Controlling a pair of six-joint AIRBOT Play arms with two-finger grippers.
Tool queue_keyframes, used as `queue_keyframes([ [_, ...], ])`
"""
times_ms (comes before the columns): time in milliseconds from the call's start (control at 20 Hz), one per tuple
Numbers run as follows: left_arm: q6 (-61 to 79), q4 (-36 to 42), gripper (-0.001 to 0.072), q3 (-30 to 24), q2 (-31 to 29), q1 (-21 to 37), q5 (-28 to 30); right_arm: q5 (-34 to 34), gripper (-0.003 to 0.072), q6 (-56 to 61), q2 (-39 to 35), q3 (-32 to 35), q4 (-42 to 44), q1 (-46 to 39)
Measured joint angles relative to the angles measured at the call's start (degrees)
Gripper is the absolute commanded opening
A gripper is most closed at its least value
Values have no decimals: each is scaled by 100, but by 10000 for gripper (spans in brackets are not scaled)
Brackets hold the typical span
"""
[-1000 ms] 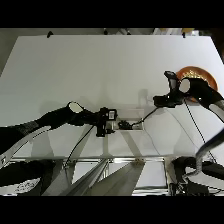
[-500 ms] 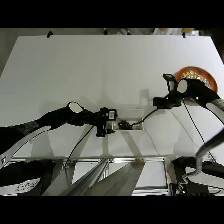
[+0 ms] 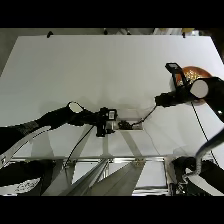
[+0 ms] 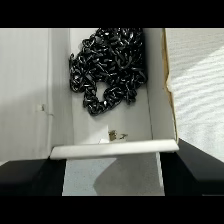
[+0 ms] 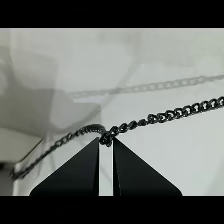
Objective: Fold the box and place the chain.
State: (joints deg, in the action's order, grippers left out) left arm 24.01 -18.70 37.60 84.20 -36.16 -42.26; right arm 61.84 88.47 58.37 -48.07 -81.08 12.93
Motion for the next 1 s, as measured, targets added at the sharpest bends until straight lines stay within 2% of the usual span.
queue_keyframes([
  [200,0,0,391,0,0,0,2,435,17,-35,-946,2,94,341],
  [450,0,0,391,0,0,0,0,699,17,-44,-1766,2,549,852],
  [750,0,0,391,0,0,0,0,721,17,-48,-2085,2,997,1622],
  [1000,2,2,391,0,0,0,0,254,17,-46,-2118,4,1095,2302],
])
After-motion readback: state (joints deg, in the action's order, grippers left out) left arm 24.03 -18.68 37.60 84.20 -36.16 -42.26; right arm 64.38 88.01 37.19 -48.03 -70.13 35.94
